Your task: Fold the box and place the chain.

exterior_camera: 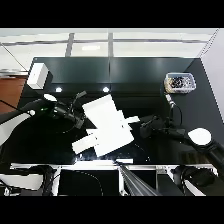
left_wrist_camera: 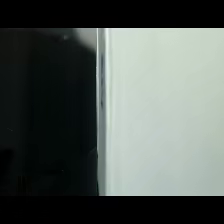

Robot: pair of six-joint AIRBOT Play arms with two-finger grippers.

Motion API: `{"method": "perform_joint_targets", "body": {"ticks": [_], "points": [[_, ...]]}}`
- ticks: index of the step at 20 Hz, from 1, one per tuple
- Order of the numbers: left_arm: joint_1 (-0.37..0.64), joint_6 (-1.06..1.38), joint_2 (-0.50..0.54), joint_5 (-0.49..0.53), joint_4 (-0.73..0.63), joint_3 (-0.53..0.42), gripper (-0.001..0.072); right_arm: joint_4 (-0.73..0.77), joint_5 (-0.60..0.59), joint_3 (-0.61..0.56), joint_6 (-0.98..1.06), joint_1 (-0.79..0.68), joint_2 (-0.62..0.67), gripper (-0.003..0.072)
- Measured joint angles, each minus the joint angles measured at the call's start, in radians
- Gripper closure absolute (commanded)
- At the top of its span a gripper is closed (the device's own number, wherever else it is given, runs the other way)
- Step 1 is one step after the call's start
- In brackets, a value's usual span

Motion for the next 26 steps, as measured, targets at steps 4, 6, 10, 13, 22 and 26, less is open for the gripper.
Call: {"method": "perform_joint_targets", "body": {"ticks": [4,6,10,13,22,26], "points": [[-0.020,0.014,0.071,-0.019,0.083,0.015,0.0691,-0.218,0.193,0.148,0.054,-0.132,0.000,0.0009],[-0.062,0.029,0.155,0.015,0.148,0.017,0.0691,-0.336,0.285,0.228,0.063,-0.190,0.000,0.0009],[-0.202,0.103,0.352,0.237,0.243,-0.032,0.0684,-0.483,0.342,0.331,0.074,-0.246,0.000,0.0009],[-0.284,0.209,0.416,0.416,0.284,-0.098,0.0685,-0.518,0.277,0.357,0.076,-0.255,0.000,0.0009],[-0.352,0.373,0.328,0.599,0.190,-0.179,0.0684,-0.530,0.295,0.289,-0.051,-0.145,-0.003,0.0009],[-0.355,0.434,0.314,0.645,0.204,-0.183,0.0684,-0.530,0.241,0.166,-0.129,-0.023,-0.011,0.0009]]}}
